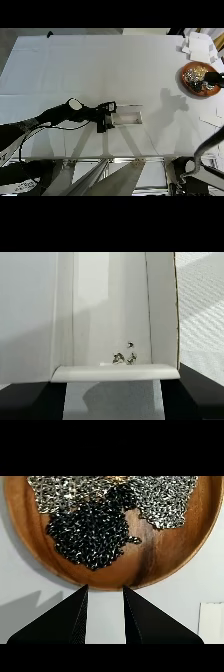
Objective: Fold the box and place the chain.
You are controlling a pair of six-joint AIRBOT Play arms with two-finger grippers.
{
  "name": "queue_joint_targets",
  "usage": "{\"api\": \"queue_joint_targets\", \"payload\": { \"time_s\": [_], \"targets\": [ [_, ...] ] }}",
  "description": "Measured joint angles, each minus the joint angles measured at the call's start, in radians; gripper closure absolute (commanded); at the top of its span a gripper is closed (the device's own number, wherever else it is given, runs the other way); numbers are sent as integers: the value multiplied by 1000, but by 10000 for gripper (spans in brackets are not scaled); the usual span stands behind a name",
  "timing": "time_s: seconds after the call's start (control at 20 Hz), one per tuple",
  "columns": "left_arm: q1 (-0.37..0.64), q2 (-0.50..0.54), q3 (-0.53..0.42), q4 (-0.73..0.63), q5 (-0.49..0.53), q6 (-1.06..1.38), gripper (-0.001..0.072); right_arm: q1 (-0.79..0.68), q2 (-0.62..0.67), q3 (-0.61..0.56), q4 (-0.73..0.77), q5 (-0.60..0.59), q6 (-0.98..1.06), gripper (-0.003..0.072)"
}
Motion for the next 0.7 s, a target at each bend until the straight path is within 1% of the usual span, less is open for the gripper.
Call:
{"api": "queue_joint_targets", "payload": {
  "time_s": [0.2, 0.25, 0.3, 0.45, 0.5, 0.7],
  "targets": [
    [0, 0, 0, 0, 0, 0, 437, -62, -140, 31, 128, -35, -101, 473],
    [0, 0, 0, 0, 0, 0, 437, -69, -165, 34, 158, -50, -123, 516],
    [0, 0, 0, 0, 0, 0, 437, -74, -187, 36, 187, -64, -143, 516],
    [0, 0, 0, 0, 0, 0, 437, -80, -233, 42, 256, -95, -200, 514],
    [0, 0, 0, 0, 0, 0, 437, -82, -243, 43, 269, -104, -214, 503],
    [0, 0, 0, 0, 0, 0, 437, -84, -280, 46, 300, -115, -251, 503]
  ]
}}
